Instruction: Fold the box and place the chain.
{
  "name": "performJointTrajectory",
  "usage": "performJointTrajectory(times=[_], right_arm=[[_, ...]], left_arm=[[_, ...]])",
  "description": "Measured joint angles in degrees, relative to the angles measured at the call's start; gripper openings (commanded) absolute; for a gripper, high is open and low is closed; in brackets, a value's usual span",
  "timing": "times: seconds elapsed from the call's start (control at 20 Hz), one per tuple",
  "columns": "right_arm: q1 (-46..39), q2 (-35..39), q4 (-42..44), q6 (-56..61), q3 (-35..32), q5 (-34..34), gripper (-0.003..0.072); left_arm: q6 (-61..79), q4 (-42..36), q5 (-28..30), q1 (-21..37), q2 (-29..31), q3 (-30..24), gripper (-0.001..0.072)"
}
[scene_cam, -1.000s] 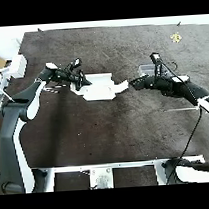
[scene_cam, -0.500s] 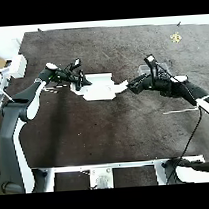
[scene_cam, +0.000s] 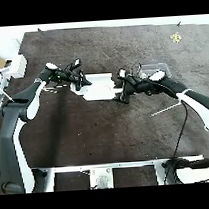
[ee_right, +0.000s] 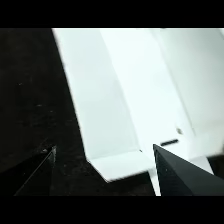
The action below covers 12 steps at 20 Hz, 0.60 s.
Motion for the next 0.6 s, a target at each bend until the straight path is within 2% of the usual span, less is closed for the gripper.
performJointTrajectory(times=[0.35, 0.6], right_arm=[[2.3, -4.0, -4.5, -3.4, 0.8, -2.9, 0.0684], [2.6, -5.0, -4.9, -4.9, 1.0, -7.3, 0.0677]], left_arm=[[0.0, 0.0, 0.0, 0.0, 0.0, 0.0, 0.0014], [0.0, 0.0, 0.0, 0.0, 0.0, 0.0, 0.0014]])
